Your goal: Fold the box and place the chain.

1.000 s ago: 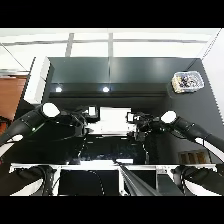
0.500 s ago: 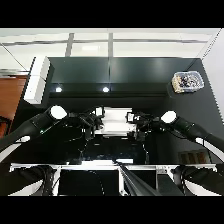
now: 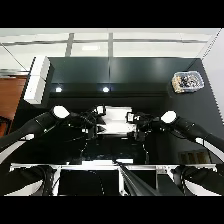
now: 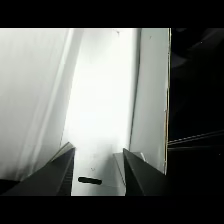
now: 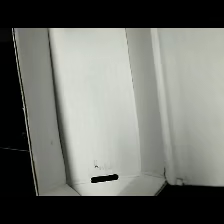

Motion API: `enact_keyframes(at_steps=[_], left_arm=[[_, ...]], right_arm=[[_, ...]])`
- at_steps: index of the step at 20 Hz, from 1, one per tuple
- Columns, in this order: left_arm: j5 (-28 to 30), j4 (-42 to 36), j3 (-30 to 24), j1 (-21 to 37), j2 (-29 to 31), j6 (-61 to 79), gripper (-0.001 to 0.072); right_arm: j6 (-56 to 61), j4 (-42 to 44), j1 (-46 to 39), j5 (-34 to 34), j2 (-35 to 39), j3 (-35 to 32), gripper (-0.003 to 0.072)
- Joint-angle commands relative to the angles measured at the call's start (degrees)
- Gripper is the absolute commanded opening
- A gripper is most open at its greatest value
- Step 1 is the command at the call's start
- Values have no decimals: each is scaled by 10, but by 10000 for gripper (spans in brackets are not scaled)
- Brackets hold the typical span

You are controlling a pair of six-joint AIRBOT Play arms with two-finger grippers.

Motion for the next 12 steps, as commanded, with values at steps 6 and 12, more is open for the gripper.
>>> enact_keyframes(at_steps=[6,12], left_arm=[[6,7,0,-1,0,5,344],[-28,234,25,82,96,-263,30]], right_arm=[[0,0,0,0,0,1,192],[0,0,0,0,0,1,192]])
